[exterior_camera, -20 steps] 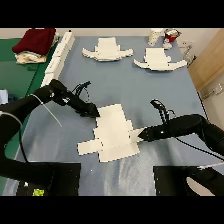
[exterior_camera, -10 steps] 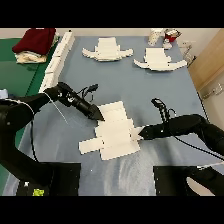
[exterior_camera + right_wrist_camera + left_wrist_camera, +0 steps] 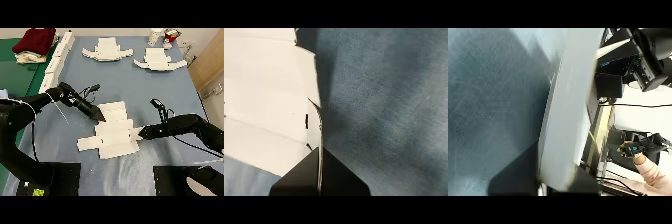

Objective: Fold the box.

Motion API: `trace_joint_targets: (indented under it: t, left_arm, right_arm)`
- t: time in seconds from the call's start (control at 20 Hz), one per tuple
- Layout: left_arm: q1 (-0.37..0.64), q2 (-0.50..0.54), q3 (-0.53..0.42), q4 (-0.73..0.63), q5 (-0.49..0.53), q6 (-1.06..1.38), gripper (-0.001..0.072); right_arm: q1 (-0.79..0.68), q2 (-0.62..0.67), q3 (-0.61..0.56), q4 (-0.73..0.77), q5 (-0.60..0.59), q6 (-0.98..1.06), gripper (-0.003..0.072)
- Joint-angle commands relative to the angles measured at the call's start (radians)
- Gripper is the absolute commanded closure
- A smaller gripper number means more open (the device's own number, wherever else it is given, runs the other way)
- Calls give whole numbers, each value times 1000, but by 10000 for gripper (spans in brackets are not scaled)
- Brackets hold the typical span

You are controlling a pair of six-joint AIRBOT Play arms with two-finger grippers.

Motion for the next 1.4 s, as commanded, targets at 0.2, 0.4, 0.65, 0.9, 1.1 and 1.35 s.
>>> trace_joint_targets:
  t: [0.2,0.4,0.65,0.9,1.1,1.35]
  left_arm:
    - [-35,0,0,2,-6,77,695]
    - [-39,2,16,-2,-8,195,697]
    - [-76,126,31,-8,51,367,701]
    - [-113,301,-40,6,265,533,702]
    - [-160,463,-210,-3,402,719,703]
    - [-310,616,-434,-125,670,928,702]
  right_arm:
    - [0,-3,0,-1,0,1,679]
    - [0,-3,16,-74,1,1,368]
    - [-16,-2,157,-548,6,310,385]
    - [-16,-2,310,-752,0,543,382]
    - [-16,-5,340,-758,11,642,382]
    - [-14,-45,340,-723,44,648,382]
